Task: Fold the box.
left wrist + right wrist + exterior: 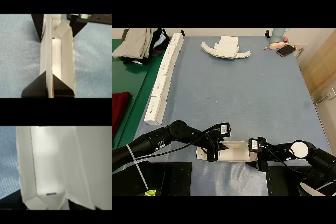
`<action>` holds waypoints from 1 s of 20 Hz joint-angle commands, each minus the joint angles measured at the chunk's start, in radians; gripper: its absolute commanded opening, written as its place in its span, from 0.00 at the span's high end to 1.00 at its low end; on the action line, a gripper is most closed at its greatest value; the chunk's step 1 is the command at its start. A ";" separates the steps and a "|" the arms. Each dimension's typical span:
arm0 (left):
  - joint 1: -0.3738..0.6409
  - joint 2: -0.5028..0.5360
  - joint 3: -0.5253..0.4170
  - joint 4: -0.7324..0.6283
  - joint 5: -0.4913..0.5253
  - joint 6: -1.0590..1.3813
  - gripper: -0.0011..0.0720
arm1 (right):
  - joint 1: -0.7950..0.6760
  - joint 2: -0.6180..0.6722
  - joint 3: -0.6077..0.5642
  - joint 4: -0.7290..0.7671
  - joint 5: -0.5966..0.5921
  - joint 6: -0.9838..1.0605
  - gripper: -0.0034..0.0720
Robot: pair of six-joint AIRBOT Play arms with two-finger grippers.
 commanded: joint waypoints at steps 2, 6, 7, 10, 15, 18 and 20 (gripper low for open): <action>0.001 -0.001 0.000 0.000 0.000 0.000 0.96 | 0.001 0.000 -0.004 0.021 -0.010 -0.008 0.11; 0.001 -0.001 0.000 0.000 0.000 0.000 0.96 | 0.002 -0.011 -0.012 0.021 -0.010 -0.008 0.20; 0.001 -0.001 0.000 0.000 0.000 0.000 0.96 | 0.002 -0.018 -0.012 0.021 -0.011 -0.008 0.21; 0.001 -0.001 0.000 0.000 0.000 0.000 0.96 | 0.001 -0.023 -0.011 0.021 -0.019 -0.008 0.21; 0.001 -0.001 0.000 0.000 0.000 0.000 0.96 | 0.002 -0.013 -0.010 0.025 -0.014 -0.008 0.24; 0.001 -0.001 0.000 0.000 0.000 0.000 0.96 | 0.001 0.002 -0.008 0.024 -0.009 -0.008 0.23; 0.001 -0.001 0.000 0.000 0.000 0.000 0.96 | 0.001 0.002 -0.008 0.025 -0.010 -0.008 0.20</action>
